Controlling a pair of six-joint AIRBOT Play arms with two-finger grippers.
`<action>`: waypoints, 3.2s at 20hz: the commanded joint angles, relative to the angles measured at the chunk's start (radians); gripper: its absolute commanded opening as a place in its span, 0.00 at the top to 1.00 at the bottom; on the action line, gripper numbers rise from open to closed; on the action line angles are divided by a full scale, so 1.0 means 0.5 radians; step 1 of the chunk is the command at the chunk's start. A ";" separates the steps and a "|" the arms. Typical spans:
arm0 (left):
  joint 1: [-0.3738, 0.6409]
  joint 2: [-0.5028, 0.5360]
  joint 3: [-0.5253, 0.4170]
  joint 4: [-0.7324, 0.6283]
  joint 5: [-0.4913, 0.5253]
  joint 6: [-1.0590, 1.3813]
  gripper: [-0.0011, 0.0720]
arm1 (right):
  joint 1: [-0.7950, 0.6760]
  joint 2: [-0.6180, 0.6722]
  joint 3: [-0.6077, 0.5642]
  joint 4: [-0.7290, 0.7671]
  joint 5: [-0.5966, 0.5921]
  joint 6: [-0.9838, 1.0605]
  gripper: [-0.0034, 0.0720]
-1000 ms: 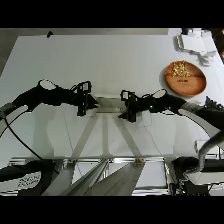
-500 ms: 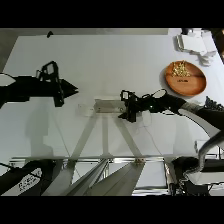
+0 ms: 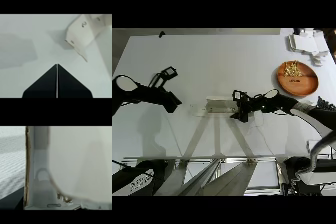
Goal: Fold the box and place the chain.
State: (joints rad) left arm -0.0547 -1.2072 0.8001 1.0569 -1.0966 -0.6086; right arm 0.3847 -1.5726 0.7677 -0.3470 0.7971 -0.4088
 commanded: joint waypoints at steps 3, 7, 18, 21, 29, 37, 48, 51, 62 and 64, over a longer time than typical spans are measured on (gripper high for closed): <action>-0.157 -0.298 -0.002 -0.026 0.000 -0.743 0.98 | 0.001 -0.001 -0.001 0.000 0.000 0.001 0.43; -0.223 -0.323 -0.002 -0.098 0.128 -0.842 0.98 | 0.001 -0.001 -0.001 0.000 0.000 0.001 0.43; -0.368 -0.384 -0.002 -0.404 0.133 -0.844 0.98 | 0.001 -0.001 -0.001 0.001 0.000 0.001 0.43; -0.359 -0.367 -0.002 -0.249 0.134 -0.848 0.98 | 0.001 -0.001 -0.001 0.000 0.000 0.001 0.43; -0.244 -0.336 -0.003 -0.114 0.199 -0.842 0.98 | 0.001 -0.002 -0.001 0.001 -0.001 0.001 0.43; -0.272 -0.473 -0.011 -0.496 0.179 -0.675 0.98 | 0.001 -0.001 -0.001 0.001 0.000 0.001 0.43; -0.256 -0.365 -0.011 -0.681 0.051 -0.584 0.98 | 0.001 -0.001 -0.001 0.000 0.000 0.001 0.43; -0.258 -0.330 -0.011 -0.867 0.016 -0.531 0.98 | 0.001 -0.001 -0.001 0.001 0.000 0.001 0.43; -0.246 -0.286 -0.018 -0.997 -0.014 -0.443 0.98 | 0.001 -0.001 -0.001 0.002 0.003 0.001 0.43; -0.169 -0.224 -0.018 -0.934 -0.011 -0.443 0.98 | 0.001 -0.001 -0.001 0.002 0.005 0.001 0.43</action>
State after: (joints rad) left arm -0.1734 -1.3468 0.7914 0.5640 -1.1015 -0.8330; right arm 0.3855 -1.5738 0.7677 -0.3462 0.7979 -0.4084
